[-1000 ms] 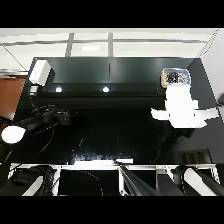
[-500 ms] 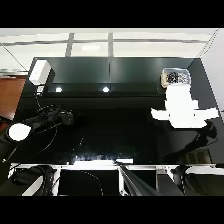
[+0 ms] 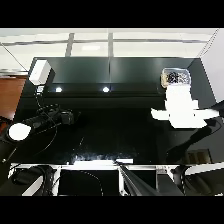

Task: Fold the box and place the chain.

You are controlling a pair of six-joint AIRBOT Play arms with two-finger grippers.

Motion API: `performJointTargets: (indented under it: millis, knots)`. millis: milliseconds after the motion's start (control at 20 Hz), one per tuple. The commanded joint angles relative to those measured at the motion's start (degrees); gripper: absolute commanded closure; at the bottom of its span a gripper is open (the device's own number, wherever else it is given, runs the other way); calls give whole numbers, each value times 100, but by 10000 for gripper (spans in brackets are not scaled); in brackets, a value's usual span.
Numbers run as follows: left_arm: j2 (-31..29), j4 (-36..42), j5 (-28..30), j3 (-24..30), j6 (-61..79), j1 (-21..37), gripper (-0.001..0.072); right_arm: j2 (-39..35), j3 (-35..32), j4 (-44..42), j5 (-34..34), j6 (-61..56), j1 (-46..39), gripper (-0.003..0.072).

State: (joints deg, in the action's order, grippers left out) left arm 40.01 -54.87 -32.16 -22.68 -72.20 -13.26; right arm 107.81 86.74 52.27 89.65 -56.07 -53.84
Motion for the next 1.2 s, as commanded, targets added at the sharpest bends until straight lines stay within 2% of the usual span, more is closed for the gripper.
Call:
performJointTargets:
  millis: [0,50,100,300,450,550,700,850,1000,1150]
  knots:
    - [4,-42,7,-2,4,2,-3,39,59,258,208,-179,136,515]
    - [4,-114,9,-2,2,2,-3,-13,57,278,223,-179,203,574]
    - [4,-179,7,-2,4,2,-3,-105,11,289,210,-153,282,669]
    - [4,-184,9,-2,2,2,-3,-828,-713,280,153,-155,728,672]
    - [4,-184,11,-2,2,2,-3,-1624,-1683,87,37,-184,1176,673]
    - [9,-188,9,-2,2,2,-3,-2312,-2514,-334,-251,-490,1591,674]
    - [129,-146,35,-2,2,-4,-2,-3733,-3976,-1488,-2031,-796,2647,674]
    - [227,-142,306,-2,2,-4,-3,-5184,-5167,-2124,-3556,-833,4039,674]
    - [326,205,254,-2,2,-9,-3,-6489,-6124,-2181,-4741,-1067,5510,674]
    - [798,922,-468,-229,4,46,1,-7143,-6771,-1878,-5608,-1058,6808,674]
